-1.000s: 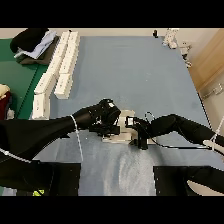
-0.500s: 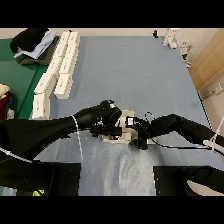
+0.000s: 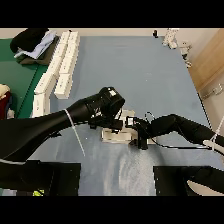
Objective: Fold the box.
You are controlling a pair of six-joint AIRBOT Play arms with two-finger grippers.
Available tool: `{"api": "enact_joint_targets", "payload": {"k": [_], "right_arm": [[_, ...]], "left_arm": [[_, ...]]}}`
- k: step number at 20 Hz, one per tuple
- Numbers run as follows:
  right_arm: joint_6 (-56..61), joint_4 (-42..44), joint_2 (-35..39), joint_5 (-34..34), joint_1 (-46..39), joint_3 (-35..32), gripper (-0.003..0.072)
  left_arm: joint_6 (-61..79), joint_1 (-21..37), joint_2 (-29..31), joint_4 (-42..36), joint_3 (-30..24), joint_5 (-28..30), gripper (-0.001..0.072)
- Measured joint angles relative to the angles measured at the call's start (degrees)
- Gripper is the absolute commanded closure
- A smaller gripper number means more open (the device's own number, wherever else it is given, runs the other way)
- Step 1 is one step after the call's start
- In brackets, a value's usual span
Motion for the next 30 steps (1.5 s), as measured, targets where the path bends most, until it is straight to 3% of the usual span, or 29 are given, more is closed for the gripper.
{"api": "enact_joint_targets", "payload": {"k": [3,4,5,7,8,14,17,20,21,22,23,24,30], "right_arm": [[0.0,0.0,0.0,0.0,0.0,0.0,0.0165],[0.0,0.0,0.0,0.0,0.0,0.0,0.0165],[0.0,0.0,0.0,0.0,0.0,0.0,0.0165],[0.0,0.0,0.0,0.0,0.0,0.0,0.0165],[0.0,0.0,0.0,0.0,0.0,0.0,0.0165],[0.0,0.0,0.0,0.0,0.0,0.0,0.0165],[0.0,0.0,0.0,0.0,0.0,0.0,0.0165],[0.0,0.0,0.0,0.0,0.0,0.0,0.0165],[0.0,0.0,0.0,0.0,0.0,0.0,0.0165],[0.0,0.0,0.0,0.0,0.0,0.0,0.0165],[0.0,0.0,0.0,0.0,0.0,0.0,0.0165],[0.0,0.0,0.0,0.0,0.0,0.0,0.0165],[0.0,0.0,0.0,0.0,0.0,0.0,0.0165]], "left_arm": [[1.6,0.0,3.6,1.2,2.6,-4.6,0.0070],[2.0,-0.1,4.7,1.4,3.0,-5.5,0.0242],[2.2,-0.1,5.5,1.5,3.3,-6.0,0.0495],[3.6,-0.1,6.3,1.7,3.7,-6.5,0.0507],[4.6,-0.1,6.5,1.7,3.8,-6.4,0.0686],[19.0,-0.6,9.7,4.1,1.8,-4.9,0.0699],[30.3,3.2,16.4,-0.4,-5.0,1.0,0.0698],[49.7,11.6,23.4,-10.3,-13.9,7.6,0.0697],[56.6,14.8,24.8,-13.8,-16.5,9.4,0.0695],[63.3,17.9,25.8,-16.9,-19.0,11.0,0.0584],[70.2,21.2,26.5,-19.9,-21.4,12.9,0.0188],[76.7,24.2,26.6,-22.5,-23.8,14.9,0.0019],[114.8,33.1,25.0,-39.8,-35.5,28.9,0.0019]]}}
